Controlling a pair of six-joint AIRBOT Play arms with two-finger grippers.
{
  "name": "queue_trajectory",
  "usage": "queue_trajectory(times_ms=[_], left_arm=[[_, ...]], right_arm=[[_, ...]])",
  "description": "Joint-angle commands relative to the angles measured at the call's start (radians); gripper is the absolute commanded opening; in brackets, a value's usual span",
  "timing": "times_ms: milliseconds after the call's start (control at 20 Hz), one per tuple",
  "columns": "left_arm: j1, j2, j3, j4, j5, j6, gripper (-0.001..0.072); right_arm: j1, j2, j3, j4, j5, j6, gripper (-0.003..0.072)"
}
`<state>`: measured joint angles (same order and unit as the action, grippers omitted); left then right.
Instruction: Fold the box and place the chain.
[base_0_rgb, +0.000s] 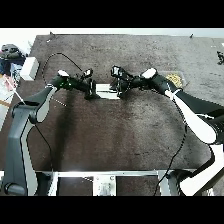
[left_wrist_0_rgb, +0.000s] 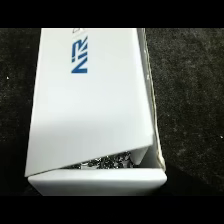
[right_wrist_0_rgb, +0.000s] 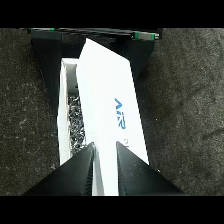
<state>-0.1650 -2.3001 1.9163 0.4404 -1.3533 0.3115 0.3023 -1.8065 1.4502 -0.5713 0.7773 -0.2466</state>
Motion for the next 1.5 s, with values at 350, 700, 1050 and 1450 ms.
queue_trajectory(times_ms=[350,700,1050,1450], left_arm=[[0.0,0.0,0.0,0.0,0.0,0.0,0.0336],[0.0,0.0,0.0,0.0,0.0,0.0,0.0337],[0.0,0.0,0.0,0.0,0.0,0.0,0.0336],[0.0,0.0,0.0,0.0,0.0,0.0,0.0336]], right_arm=[[0.0,-0.002,-0.023,-0.055,0.055,0.068,0.0102],[-0.004,-0.002,-0.056,-0.061,0.128,0.091,0.0103],[-0.048,-0.001,-0.056,0.083,0.15,0.088,0.0152],[-0.064,0.001,0.024,0.123,0.158,0.087,0.0164]])
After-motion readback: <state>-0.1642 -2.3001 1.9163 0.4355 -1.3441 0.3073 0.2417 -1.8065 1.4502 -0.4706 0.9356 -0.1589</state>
